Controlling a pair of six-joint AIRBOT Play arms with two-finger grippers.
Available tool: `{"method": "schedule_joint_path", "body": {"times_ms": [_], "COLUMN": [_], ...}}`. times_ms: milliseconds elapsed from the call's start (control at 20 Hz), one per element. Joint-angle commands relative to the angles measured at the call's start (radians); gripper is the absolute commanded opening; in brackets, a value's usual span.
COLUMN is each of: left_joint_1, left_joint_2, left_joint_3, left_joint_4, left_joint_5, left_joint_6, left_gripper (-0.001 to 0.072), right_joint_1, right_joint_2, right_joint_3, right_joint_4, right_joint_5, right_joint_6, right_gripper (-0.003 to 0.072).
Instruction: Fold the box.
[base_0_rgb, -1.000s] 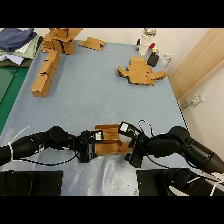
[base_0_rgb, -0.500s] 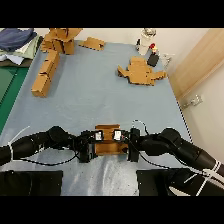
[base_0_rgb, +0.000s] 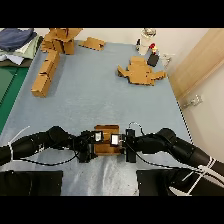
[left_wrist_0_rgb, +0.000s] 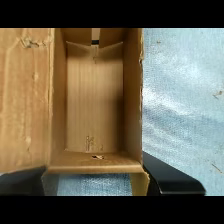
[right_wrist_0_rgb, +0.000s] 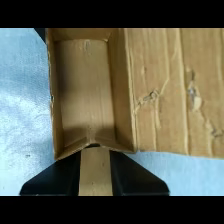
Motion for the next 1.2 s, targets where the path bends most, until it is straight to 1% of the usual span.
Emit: {"method": "schedule_joint_path", "body": {"times_ms": [0,200,250,300,350,400,650,750,800,850,900,950,1000,1050,1150], "left_joint_1": [0.000,0.000,0.000,0.000,0.000,0.000,0.000,0.000,0.000,0.000,0.000,0.000,0.000,0.000,0.000], "left_joint_2": [0.000,0.000,0.000,0.000,0.000,0.000,0.000,0.000,0.000,0.000,0.000,0.000,0.000,0.000,0.000], "left_joint_3": [0.000,0.000,0.000,0.000,0.000,0.000,0.000,0.000,0.000,0.000,0.000,0.000,0.000,0.000,0.000], "left_joint_4": [-0.002,-0.002,-0.002,-0.002,-0.002,-0.002,-0.002,-0.002,-0.002,-0.002,-0.002,-0.002,-0.002,-0.002,-0.002], "left_joint_5": [0.001,0.001,0.001,0.001,0.001,0.001,0.001,0.001,0.001,0.001,0.001,0.001,0.001,0.001,0.001], "left_joint_6": [-0.003,-0.003,-0.003,-0.003,-0.003,-0.003,-0.003,-0.003,-0.003,-0.003,-0.003,-0.004,-0.003,-0.003,-0.003], "left_gripper": [0.0521,0.0521,0.0521,0.0521,0.0521,0.0521,0.0521,0.0521,0.0521,0.0521,0.0521,0.0521,0.0521,0.0521,0.0521], "right_joint_1": [0.019,0.029,0.029,0.029,0.029,0.029,0.029,0.029,0.026,0.026,0.026,0.026,0.026,0.026,0.001], "right_joint_2": [-0.012,-0.012,-0.012,-0.012,-0.012,-0.012,-0.012,-0.008,0.000,0.013,0.029,0.045,0.066,0.086,0.126], "right_joint_3": [0.000,-0.001,-0.001,-0.001,-0.001,-0.001,-0.001,0.002,0.008,0.018,0.032,0.047,0.065,0.082,0.108], "right_joint_4": [0.033,0.033,0.033,0.033,0.034,0.034,0.031,0.009,-0.040,-0.116,-0.216,-0.316,-0.419,-0.513,-0.641], "right_joint_5": [0.031,0.045,0.045,0.044,0.043,0.042,0.033,0.010,-0.034,-0.086,-0.138,-0.189,-0.245,-0.301,-0.407], "right_joint_6": [-0.046,-0.046,-0.045,-0.045,-0.045,-0.045,-0.045,-0.028,0.040,0.145,0.305,0.492,0.691,0.837,1.066], "right_gripper": [0.0260,0.0262,0.0309,0.0459,0.0552,0.0569,0.0569,0.0560,0.0420,0.0252,0.0101,0.0005,0.0005,0.0004,0.0004]}}
